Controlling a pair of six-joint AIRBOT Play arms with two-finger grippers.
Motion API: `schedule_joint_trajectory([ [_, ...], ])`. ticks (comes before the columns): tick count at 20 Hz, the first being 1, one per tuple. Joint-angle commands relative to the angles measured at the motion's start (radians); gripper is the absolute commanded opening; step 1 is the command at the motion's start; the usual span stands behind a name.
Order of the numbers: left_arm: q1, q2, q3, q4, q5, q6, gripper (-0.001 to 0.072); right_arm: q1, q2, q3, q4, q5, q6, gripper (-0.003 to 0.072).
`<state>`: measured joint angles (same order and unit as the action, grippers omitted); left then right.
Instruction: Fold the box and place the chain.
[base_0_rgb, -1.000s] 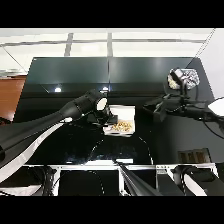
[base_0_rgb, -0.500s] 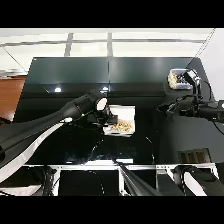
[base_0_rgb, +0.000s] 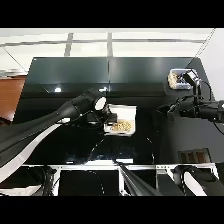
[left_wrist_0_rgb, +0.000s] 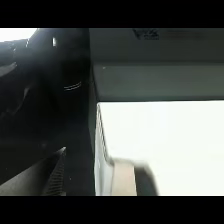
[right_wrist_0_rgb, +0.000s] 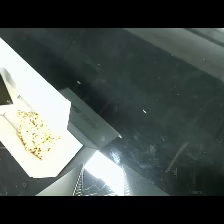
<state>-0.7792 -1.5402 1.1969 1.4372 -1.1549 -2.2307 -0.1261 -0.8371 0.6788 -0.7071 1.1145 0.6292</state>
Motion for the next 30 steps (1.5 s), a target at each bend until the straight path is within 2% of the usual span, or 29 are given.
schedule_joint_trajectory([
  [1,-0.013,0.089,0.001,0.088,0.008,-0.019,0.0492,0.0,0.001,0.0,-0.001,0.003,0.003,0.0294],
  [5,-0.049,0.276,-0.041,0.24,-0.01,0.088,0.0492,0.0,0.001,0.0,-0.001,0.003,0.003,0.0294],
  [8,0.008,0.426,-0.187,0.354,-0.003,0.041,0.0494,0.0,0.001,0.0,-0.001,0.004,0.003,0.0294],
  [10,0.117,0.504,-0.319,0.302,0.059,0.032,0.0515,0.0,0.001,0.0,-0.001,0.004,0.003,0.0294],
  [11,0.186,0.53,-0.386,0.21,0.129,0.086,0.0515,0.0,0.001,0.0,-0.001,0.004,0.003,0.0294],
  [12,0.248,0.542,-0.443,0.04,0.214,0.264,0.0555,0.0,0.001,0.0,-0.001,0.004,0.003,0.0294],
  [13,0.305,0.542,-0.492,-0.204,0.274,0.552,0.069,0.0,0.001,0.0,-0.001,0.004,0.003,0.0294],
  [14,0.343,0.534,-0.528,-0.44,0.28,0.879,0.0715,0.0,0.001,0.0,-0.001,0.003,0.003,0.0294],
  [15,0.357,0.524,-0.55,-0.575,0.269,1.13,0.0715,0.0,0.001,0.0,-0.001,0.003,0.003,0.0294],
  [16,0.352,0.509,-0.56,-0.624,0.261,1.319,0.0715,0.0,0.001,0.0,-0.001,0.003,0.003,0.0294],
  [21,0.291,0.435,-0.56,-0.563,0.303,1.973,0.0715,0.0,0.001,0.0,-0.001,0.003,0.004,0.0294],
  [22,0.293,0.413,-0.547,-0.568,0.285,2.073,0.0715,0.0,0.001,0.0,-0.001,0.003,0.004,0.0294],
  [25,0.321,0.308,-0.503,-0.591,0.25,2.206,0.0716,0.0,0.001,0.0,-0.001,0.003,0.004,0.0294],
  [30,0.38,0.153,-0.424,-0.734,0.236,2.361,0.0717,0.0,0.001,0.0,-0.001,0.004,0.007,0.0294],
])
